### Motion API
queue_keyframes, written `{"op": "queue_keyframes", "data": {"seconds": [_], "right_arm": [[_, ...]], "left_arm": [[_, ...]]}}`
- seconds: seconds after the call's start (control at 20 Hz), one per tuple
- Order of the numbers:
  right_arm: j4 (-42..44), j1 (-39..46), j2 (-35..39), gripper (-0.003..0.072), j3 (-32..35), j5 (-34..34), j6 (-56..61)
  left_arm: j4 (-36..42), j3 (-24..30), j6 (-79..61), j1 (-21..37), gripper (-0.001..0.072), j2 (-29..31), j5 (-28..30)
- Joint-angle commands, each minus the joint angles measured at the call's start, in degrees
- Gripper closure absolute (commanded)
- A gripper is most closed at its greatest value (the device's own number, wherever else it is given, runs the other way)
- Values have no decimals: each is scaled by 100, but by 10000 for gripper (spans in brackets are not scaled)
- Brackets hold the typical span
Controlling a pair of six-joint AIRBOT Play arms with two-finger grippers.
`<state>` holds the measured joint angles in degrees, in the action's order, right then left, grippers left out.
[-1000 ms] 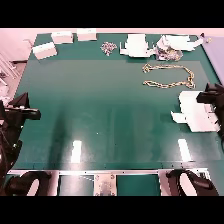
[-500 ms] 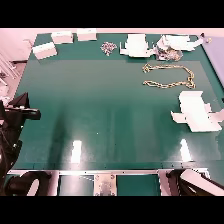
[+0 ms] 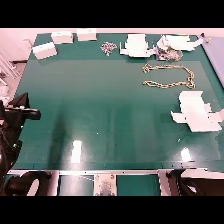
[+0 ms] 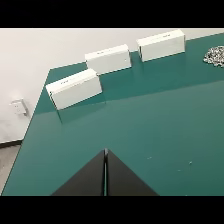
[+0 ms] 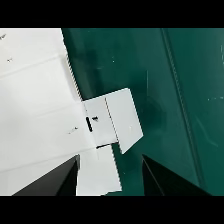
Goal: Fold the box and place the chain.
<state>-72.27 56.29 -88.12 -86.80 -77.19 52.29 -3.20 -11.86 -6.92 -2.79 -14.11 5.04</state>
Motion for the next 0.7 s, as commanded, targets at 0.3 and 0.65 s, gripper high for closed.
{"op": "queue_keyframes", "data": {"seconds": [0.3, 0.65], "right_arm": [[-151, -369, -1499, 210, -1268, -833, -393], [-330, -391, -2000, 211, -1403, -994, -610]], "left_arm": [[0, -4, 0, 2, 691, 4, -2], [0, -4, 0, 2, 691, 4, 0]]}}
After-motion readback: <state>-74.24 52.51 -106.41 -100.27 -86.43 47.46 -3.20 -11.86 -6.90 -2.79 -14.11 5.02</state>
